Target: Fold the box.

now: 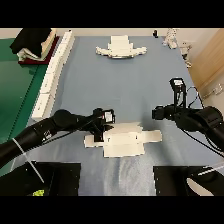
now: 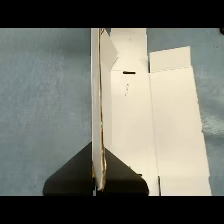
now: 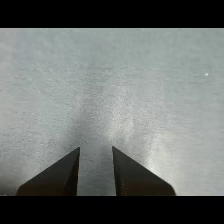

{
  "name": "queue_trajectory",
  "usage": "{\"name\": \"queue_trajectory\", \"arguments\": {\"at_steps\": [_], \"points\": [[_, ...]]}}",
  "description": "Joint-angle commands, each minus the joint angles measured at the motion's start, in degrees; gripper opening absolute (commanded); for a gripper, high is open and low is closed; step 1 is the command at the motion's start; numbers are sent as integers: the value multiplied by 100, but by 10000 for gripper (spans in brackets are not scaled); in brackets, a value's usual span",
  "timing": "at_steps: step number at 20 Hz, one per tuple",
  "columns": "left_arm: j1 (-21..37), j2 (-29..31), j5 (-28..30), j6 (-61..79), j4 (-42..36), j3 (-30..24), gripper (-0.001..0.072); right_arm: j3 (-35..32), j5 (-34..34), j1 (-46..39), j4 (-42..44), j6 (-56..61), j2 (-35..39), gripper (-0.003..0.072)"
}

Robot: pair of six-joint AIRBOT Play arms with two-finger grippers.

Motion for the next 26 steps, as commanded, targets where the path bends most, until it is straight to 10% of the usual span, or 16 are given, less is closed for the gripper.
{"name": "queue_trajectory", "arguments": {"at_steps": [1,17,26], "points": [[-444,197,393,179,-103,-310,10,7,4,-2,125,24,-184,323],[-498,234,-214,118,-70,-474,14,7,22,-2,271,24,-210,322],[-92,210,649,188,728,96,13,7,24,-2,376,24,-212,322]]}}
